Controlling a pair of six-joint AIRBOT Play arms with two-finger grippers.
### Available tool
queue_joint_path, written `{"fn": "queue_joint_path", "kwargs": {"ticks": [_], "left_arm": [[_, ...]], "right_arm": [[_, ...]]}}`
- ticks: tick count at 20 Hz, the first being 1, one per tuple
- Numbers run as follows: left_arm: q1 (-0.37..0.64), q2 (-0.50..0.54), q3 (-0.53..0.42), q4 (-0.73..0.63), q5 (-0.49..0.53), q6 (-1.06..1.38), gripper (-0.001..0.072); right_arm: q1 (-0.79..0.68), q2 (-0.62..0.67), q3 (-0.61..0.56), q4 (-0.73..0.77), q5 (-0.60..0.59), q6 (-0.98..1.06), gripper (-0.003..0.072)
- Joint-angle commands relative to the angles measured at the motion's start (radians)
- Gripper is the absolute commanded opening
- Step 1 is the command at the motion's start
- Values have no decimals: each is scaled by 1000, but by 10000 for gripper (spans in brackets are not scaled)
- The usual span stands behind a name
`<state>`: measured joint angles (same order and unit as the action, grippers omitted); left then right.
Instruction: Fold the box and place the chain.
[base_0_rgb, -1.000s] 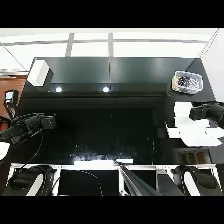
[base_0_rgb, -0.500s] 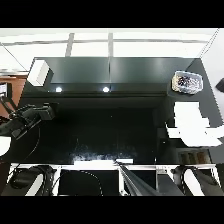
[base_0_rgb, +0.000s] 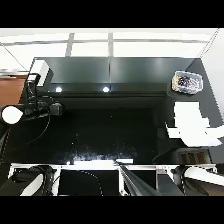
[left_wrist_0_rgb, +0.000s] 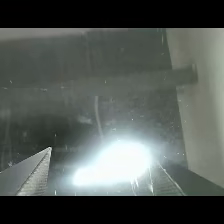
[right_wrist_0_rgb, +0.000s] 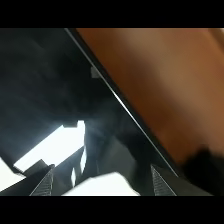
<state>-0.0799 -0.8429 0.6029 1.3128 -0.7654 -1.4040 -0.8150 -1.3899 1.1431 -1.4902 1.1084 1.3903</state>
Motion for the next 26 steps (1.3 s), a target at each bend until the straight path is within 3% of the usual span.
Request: {"fn": "queue_joint_path", "kwargs": {"ticks": [1, 3, 7, 8, 10, 12, 13, 16, 20, 26], "left_arm": [[0, -62, 18, -9, -43, -15, 716], [1, -62, 18, -9, -60, -14, 716], [1, -62, 18, -16, -62, -14, 715], [1, -62, 18, -16, -63, -14, 715], [1, -62, 18, -16, -67, -14, 715], [1, -62, 18, -16, -78, -14, 714], [1, -62, 18, -16, -82, -14, 714], [1, -62, 18, -16, -82, -14, 714], [1, -62, 18, -16, -80, -13, 713], [0, -62, 17, -17, -80, -14, 713]], "right_arm": [[-76, -81, 23, -1, 129, -184, 720], [-99, -98, 23, 26, 192, -372, 720], [-148, -122, 23, 222, 237, -527, 697], [-151, -127, 23, 236, 249, -532, 524], [-151, -133, 23, 234, 265, -532, 463], [-151, -133, 23, 234, 291, -532, 132], [-151, -133, 23, 235, 306, -532, 32], [-151, -132, 23, 264, 352, -532, 6], [-116, -129, 23, 497, 376, -531, 8], [182, -77, -29, 758, 347, -540, 8]]}}
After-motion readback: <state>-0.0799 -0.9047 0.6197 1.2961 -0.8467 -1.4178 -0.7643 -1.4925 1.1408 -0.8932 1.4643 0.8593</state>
